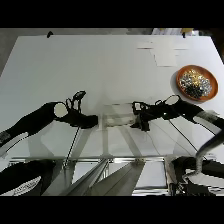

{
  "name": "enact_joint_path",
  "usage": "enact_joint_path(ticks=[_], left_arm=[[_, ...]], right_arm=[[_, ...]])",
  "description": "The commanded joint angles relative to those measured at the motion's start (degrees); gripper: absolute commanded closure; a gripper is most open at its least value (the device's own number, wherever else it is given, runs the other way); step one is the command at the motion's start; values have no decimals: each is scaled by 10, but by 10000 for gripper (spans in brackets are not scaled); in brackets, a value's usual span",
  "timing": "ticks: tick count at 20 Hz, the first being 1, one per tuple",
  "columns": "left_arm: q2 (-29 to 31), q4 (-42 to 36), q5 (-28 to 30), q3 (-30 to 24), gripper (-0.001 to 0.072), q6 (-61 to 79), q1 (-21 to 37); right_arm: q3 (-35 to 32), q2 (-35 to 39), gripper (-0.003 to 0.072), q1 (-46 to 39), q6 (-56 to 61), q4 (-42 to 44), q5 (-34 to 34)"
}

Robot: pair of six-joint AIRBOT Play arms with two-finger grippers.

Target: Fold the box and place the chain.

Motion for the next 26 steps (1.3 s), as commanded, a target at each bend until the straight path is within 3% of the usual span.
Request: enact_joint_path(ticks=[1,4,8,10,26], left_arm=[[11,-31,8,1,704,30,-7],[47,-32,43,1,694,30,-12],[56,-53,49,1,416,30,-19],[56,-61,53,2,376,30,-20],[45,-99,49,3,358,29,-48]], right_arm=[[0,0,366,0,0,0,0],[0,0,366,0,0,0,0],[0,0,366,0,0,0,0],[0,0,366,0,0,0,0],[0,0,366,0,0,0,0]])
